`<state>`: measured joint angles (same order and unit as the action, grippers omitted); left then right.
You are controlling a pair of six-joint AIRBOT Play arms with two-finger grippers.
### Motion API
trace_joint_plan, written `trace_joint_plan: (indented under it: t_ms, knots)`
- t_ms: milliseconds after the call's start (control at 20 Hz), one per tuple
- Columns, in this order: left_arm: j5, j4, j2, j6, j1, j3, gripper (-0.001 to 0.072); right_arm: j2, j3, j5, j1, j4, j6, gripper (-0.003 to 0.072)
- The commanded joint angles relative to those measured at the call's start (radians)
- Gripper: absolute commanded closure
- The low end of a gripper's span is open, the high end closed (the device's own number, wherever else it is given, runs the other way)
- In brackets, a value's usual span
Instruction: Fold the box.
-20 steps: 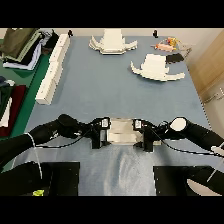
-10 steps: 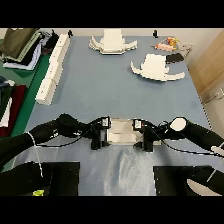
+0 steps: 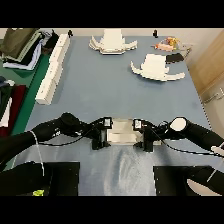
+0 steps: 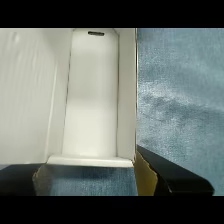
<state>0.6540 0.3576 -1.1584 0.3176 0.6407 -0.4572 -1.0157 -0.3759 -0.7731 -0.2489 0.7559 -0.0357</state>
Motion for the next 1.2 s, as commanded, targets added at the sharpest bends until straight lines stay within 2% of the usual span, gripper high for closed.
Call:
trace_joint_plan:
  t_ms: [0,400,1150]
  knots:
    - [0.017,0.048,-0.014,-0.032,0.008,-0.015,0.0010,0.001,-0.001,0.000,0.000,0.000,0.000,0.0196]
    - [0.069,0.092,-0.014,-0.068,0.008,-0.015,0.0010,0.001,-0.001,0.000,0.000,0.000,0.000,0.0197]
    - [-0.026,0.069,-0.016,-0.079,0.042,-0.015,0.0010,0.001,-0.001,0.000,0.000,0.000,0.000,0.0197]
